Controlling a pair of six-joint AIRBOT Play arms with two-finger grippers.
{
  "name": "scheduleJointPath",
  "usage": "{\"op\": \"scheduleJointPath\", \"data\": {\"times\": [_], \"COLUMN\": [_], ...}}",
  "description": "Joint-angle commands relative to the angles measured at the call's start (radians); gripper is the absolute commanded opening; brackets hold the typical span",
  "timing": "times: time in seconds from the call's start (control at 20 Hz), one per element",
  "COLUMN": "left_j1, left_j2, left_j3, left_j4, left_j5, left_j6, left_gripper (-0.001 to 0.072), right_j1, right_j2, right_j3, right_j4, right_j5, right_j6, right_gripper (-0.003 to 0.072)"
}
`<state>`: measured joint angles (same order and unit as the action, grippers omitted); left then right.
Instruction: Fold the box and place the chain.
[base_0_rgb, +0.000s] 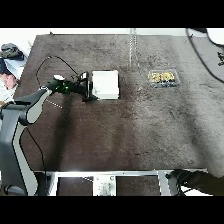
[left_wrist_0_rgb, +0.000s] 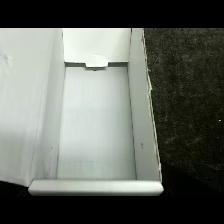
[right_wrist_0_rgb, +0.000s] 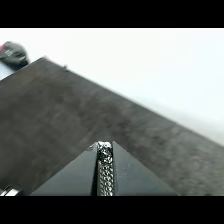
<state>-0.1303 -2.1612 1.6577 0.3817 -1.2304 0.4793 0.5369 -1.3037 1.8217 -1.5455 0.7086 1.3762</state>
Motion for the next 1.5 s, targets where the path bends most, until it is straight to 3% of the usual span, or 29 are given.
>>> {"op": "scheduleJointPath", "data": {"times": [0.0, 0.2, 0.45, 0.7, 0.8, 0.85, 0.9, 0.95, 1.05, 1.3, 1.4, 1.45], "left_j1": [0.000, 0.000, 0.000, 0.000, 0.000, 0.000, 0.000, 0.000, 0.000, 0.000, 0.000, 0.000], "left_j2": [-0.001, -0.001, -0.001, -0.001, -0.001, -0.001, -0.001, -0.001, -0.001, -0.001, -0.001, -0.001], "left_j3": [0.000, 0.000, 0.000, 0.000, 0.000, 0.000, 0.000, 0.000, 0.000, 0.000, 0.000, 0.000], "left_j4": [0.000, 0.000, 0.000, 0.000, 0.000, 0.000, 0.000, 0.000, 0.000, 0.000, 0.000, 0.000], "left_j5": [0.000, 0.000, 0.000, 0.000, 0.000, 0.000, 0.000, 0.000, 0.000, 0.000, 0.000, 0.000], "left_j6": [0.000, 0.000, 0.000, 0.000, 0.000, 0.000, 0.000, 0.000, 0.000, 0.000, 0.000, 0.000], "left_gripper": [0.0418, 0.0418, 0.0418, 0.0418, 0.0418, 0.0418, 0.0418, 0.0418, 0.0418, 0.0418, 0.0418, 0.0418], "right_j1": [0.042, 0.042, 0.030, -0.008, -0.028, -0.035, -0.043, -0.051, -0.080, -0.197, -0.228, -0.236], "right_j2": [-0.064, -0.190, -0.317, -0.294, -0.306, -0.317, -0.330, -0.339, -0.347, -0.336, -0.336, -0.337], "right_j3": [0.000, -0.012, -0.058, -0.058, -0.058, -0.058, -0.058, -0.059, -0.069, -0.170, -0.249, -0.291], "right_j4": [0.053, 0.174, 0.178, 0.181, 0.182, 0.181, 0.181, 0.175, 0.143, 0.148, 0.161, 0.181], "right_j5": [0.043, 0.106, 0.097, 0.078, 0.132, 0.170, 0.206, 0.230, 0.263, 0.366, 0.350, 0.318], "right_j6": [-0.005, -0.042, -0.048, -0.048, -0.044, -0.045, -0.046, -0.058, -0.056, -0.023, -0.018, -0.018], "right_gripper": [0.0011, 0.0012, 0.0012, 0.0013, 0.0013, 0.0084, 0.0365, 0.0462, 0.0325, 0.0324, 0.0321, 0.0207]}}
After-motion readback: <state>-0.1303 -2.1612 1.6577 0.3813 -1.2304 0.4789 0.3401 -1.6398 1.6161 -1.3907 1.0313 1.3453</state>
